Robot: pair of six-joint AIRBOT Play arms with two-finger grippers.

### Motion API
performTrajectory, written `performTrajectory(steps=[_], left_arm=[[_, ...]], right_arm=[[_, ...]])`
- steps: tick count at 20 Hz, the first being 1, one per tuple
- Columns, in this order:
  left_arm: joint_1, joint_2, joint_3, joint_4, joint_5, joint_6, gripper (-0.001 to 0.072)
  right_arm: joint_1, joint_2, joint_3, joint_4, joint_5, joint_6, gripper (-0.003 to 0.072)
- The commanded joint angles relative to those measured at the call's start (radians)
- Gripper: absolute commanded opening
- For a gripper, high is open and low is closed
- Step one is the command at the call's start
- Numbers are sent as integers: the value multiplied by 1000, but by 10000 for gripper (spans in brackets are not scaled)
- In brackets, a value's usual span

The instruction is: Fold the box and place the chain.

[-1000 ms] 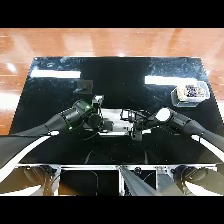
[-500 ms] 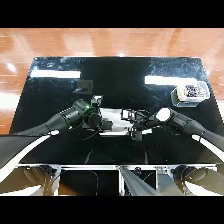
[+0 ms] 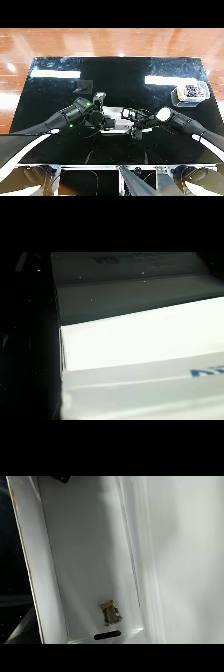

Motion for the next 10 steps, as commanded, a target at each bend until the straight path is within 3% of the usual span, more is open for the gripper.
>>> performTrajectory(steps=[1,8,10], left_arm=[[1,0,3,15,-2,-1,420],[9,-2,3,64,24,-2,417],[11,-2,3,62,24,-2,453]], right_arm=[[1,0,0,0,6,-2,543],[1,0,-2,0,6,-2,544],[1,0,-4,0,6,-2,543]])
